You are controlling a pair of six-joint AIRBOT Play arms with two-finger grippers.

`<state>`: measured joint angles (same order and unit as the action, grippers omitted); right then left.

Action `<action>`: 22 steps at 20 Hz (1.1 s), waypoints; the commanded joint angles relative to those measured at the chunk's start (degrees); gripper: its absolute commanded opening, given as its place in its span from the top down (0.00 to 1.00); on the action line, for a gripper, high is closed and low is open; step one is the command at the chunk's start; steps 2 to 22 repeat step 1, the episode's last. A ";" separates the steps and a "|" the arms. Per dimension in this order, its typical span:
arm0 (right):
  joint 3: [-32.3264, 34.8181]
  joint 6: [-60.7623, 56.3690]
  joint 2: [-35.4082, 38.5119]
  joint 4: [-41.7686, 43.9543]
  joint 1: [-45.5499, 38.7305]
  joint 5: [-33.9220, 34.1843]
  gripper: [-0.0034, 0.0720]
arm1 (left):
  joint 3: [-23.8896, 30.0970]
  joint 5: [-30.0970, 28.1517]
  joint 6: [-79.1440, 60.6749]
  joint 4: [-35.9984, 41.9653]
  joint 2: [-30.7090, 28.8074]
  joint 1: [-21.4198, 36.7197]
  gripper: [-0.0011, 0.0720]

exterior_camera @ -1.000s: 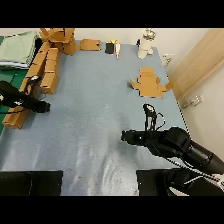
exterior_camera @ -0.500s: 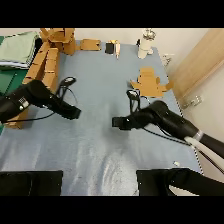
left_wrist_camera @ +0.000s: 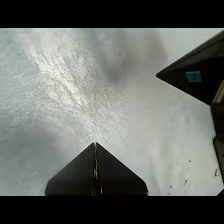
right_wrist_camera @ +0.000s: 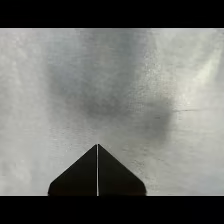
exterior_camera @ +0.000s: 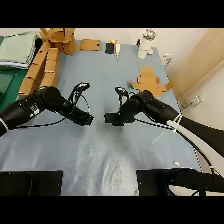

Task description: Fold the box.

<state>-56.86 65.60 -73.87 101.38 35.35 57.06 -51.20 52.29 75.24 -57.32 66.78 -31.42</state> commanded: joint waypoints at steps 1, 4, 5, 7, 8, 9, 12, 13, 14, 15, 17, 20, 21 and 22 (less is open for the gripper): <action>-0.37 0.46 -0.44 0.39 0.00 0.22 0.95 | -0.07 0.17 0.42 0.07 -0.04 -0.39 0.97; -0.37 0.46 -0.44 0.39 0.00 0.22 0.95 | -0.07 0.17 0.42 0.07 -0.04 -0.39 0.97; -0.37 0.46 -0.44 0.39 0.00 0.22 0.95 | -0.07 0.17 0.42 0.07 -0.04 -0.39 0.97; -0.37 0.46 -0.44 0.39 0.00 0.22 0.95 | -0.07 0.17 0.42 0.07 -0.04 -0.39 0.97; -0.37 0.46 -0.44 0.39 0.00 0.22 0.95 | -0.07 0.17 0.42 0.07 -0.04 -0.39 0.97; -0.37 0.46 -0.44 0.39 0.00 0.22 0.95 | -0.07 0.17 0.42 0.07 -0.04 -0.39 0.97; -0.37 0.46 -0.44 0.39 0.00 0.22 0.95 | -0.07 0.17 0.42 0.07 -0.04 -0.39 0.97; -0.37 0.46 -0.44 0.39 0.00 0.22 0.95 | -0.07 0.17 0.42 0.07 -0.04 -0.39 0.97; -0.37 0.46 -0.44 0.39 0.00 0.22 0.95 | -0.07 0.17 0.42 0.07 -0.04 -0.39 0.97; -0.37 0.46 -0.44 0.39 0.00 0.22 0.95 | -0.07 0.17 0.42 0.07 -0.04 -0.39 0.97; -0.37 0.46 -0.44 0.39 0.00 0.22 0.95 | -0.07 0.17 0.42 0.07 -0.04 -0.39 0.97; -0.37 0.46 -0.44 0.39 0.00 0.22 0.95 | -0.07 0.17 0.42 0.07 -0.04 -0.39 0.97; -0.37 0.46 -0.44 0.39 0.00 0.22 0.95 | -0.07 0.17 0.42 0.07 -0.04 -0.39 0.97; -0.37 0.46 -0.44 0.39 0.00 0.22 0.95 | -0.07 0.17 0.42 0.07 -0.04 -0.39 0.97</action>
